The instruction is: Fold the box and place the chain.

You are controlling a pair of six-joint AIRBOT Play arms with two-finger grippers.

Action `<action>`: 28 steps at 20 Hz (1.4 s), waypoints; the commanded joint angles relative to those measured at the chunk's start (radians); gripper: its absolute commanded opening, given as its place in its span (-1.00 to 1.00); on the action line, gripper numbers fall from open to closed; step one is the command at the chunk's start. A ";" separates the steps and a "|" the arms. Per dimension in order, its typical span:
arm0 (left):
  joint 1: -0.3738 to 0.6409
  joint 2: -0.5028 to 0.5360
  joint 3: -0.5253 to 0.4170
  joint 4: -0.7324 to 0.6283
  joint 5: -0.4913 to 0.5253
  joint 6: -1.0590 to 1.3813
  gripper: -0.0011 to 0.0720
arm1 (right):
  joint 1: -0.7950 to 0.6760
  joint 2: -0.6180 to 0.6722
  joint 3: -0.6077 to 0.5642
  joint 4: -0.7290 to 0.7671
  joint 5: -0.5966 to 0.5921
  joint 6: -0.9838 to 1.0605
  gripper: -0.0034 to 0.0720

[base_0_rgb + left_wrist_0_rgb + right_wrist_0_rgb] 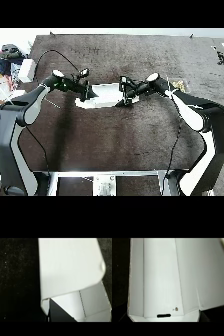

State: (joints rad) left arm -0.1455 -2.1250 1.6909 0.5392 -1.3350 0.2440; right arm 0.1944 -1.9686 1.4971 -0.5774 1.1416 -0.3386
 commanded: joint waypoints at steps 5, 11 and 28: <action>0.000 0.000 0.000 -0.001 0.001 0.000 -0.94 | -0.003 -0.012 0.013 0.002 0.007 -0.003 0.95; 0.000 0.000 0.000 -0.001 0.000 0.000 -0.94 | -0.004 -0.016 0.048 -0.003 0.031 0.051 0.95; 0.000 0.000 0.000 -0.001 -0.010 0.000 -0.94 | -0.005 -0.039 0.093 -0.044 0.093 0.100 0.94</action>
State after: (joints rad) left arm -0.1459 -2.1254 1.6909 0.5385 -1.3437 0.2440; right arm 0.1886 -2.0068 1.5894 -0.6075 1.2289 -0.2428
